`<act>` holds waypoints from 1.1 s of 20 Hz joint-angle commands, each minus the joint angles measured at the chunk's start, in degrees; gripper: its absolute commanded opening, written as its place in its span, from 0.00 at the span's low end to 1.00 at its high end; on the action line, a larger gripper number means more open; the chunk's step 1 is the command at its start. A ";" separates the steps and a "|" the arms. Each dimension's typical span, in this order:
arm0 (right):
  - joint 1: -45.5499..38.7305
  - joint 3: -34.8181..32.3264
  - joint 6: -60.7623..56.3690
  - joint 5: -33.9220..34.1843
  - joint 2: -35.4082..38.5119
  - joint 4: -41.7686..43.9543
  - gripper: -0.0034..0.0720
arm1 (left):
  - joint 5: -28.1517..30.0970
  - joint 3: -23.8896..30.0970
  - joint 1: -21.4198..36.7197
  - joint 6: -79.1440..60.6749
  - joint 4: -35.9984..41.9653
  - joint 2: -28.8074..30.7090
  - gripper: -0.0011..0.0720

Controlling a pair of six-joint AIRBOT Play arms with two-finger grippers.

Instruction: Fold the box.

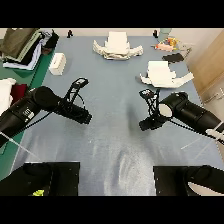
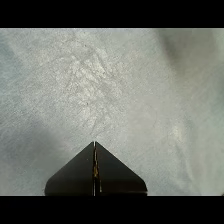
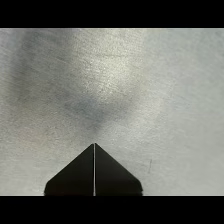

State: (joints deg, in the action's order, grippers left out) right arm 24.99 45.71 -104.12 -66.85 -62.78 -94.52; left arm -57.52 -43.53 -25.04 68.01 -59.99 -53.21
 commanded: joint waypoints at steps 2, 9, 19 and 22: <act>0.00 0.04 0.00 -0.02 0.00 0.02 0.05 | 0.02 0.02 0.02 -0.02 -0.02 0.04 0.03; 0.00 0.04 0.00 -0.02 0.00 0.02 0.05 | 0.02 0.02 0.02 -0.02 -0.02 0.04 0.03; 0.00 0.04 -7.02 4.66 -0.11 11.69 0.05 | 1.49 0.02 0.02 -0.85 -0.04 0.04 0.03; -4.63 5.05 -8.37 2.71 -0.35 3.87 0.28 | 3.78 0.02 0.02 -0.83 0.00 -0.02 0.03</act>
State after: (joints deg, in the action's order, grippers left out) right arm 23.49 47.53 -110.65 -62.87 -62.96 -87.59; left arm -55.68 -43.53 -25.04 67.31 -60.03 -53.21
